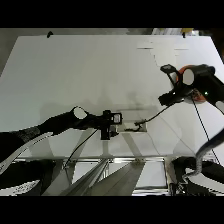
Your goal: Fold the box and place the chain.
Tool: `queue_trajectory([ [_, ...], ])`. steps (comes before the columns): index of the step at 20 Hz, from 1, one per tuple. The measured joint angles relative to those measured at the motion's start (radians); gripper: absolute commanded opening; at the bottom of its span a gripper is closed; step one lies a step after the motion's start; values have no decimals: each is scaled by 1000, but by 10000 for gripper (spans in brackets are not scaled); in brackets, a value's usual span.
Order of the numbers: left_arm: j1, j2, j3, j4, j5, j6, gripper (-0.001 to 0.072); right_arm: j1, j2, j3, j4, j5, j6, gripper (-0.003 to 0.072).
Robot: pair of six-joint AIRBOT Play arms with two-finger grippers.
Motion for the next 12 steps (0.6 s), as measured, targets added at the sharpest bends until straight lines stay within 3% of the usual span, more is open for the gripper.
queue_trajectory([
  [4,0,0,0,0,0,0,210,-4,-13,-90,38,-90,3,267],
  [12,0,0,0,0,0,0,210,-5,-19,-127,56,-158,3,259],
])
